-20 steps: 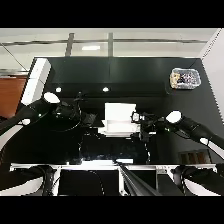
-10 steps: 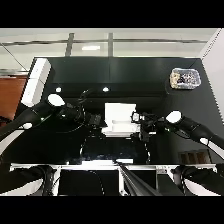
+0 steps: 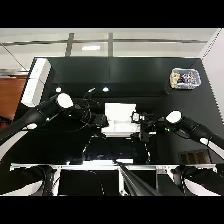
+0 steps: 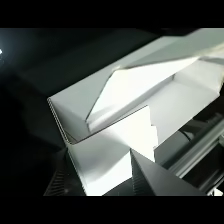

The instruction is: Fold the box and place the chain.

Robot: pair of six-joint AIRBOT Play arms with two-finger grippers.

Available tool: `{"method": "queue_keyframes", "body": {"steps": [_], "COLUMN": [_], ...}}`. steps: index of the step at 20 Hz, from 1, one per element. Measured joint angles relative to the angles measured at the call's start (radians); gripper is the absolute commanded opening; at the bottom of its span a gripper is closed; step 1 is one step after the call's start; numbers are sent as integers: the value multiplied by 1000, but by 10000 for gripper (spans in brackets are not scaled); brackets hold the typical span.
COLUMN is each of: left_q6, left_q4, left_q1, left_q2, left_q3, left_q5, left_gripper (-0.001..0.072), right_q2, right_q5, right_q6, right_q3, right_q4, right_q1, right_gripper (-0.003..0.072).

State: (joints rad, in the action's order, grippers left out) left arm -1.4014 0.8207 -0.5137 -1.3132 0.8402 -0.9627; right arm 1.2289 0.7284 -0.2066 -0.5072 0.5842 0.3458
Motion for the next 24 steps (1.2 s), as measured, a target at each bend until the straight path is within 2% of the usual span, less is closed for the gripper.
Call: {"method": "queue_keyframes", "body": {"steps": [8,18,24], "left_q6": [-166,-281,-422], "left_q4": [124,197,313], "left_q1": [-46,-98,-167], "left_q2": [0,0,-1], "left_q3": [59,81,84], "left_q5": [13,13,34], "left_gripper": [466,466,466], "right_q2": [0,0,0], "right_q5": [0,0,0], "right_q6": [0,0,0], "right_q3": [0,0,0], "right_q4": [0,0,0], "right_q1": [0,0,0], "right_gripper": [18,18,18]}}
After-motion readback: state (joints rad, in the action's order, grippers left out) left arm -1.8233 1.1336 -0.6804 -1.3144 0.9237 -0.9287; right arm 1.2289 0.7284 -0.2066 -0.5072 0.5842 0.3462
